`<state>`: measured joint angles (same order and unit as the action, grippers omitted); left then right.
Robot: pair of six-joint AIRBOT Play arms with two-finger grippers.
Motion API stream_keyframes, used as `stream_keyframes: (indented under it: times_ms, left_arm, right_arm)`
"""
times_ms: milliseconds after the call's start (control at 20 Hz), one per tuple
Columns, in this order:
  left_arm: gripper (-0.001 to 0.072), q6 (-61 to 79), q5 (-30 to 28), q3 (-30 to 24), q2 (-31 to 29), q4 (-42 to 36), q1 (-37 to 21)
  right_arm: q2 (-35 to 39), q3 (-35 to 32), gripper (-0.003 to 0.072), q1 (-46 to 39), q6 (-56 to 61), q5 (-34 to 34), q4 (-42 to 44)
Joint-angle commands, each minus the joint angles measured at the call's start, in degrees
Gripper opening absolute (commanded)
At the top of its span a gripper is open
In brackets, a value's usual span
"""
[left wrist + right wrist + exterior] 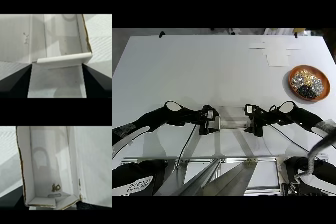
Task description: Fold the box and place the chain.
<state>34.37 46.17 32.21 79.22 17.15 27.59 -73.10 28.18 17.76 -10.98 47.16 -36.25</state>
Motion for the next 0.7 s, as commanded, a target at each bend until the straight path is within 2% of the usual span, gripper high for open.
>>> stream_keyframes:
  times_ms: [0, 300, 650]
  left_arm:
    - [0.0703, 0.2, 0.0, 0.0, 0.7, -1.7, 0.4]
    - [0.0703, 0.1, 1.2, 0.0, 1.1, 1.6, 0.3]
    - [0.0704, 0.1, 1.7, 0.0, 1.0, 1.8, 0.2]
  right_arm:
    - [0.0, 0.0, 0.0297, 0.0, 0.2, 0.0, 0.1]
    - [0.0, 0.0, 0.0297, 0.0, 0.2, 0.0, 0.1]
    - [0.0, 0.0, 0.0297, 0.0, 0.2, 0.0, 0.1]
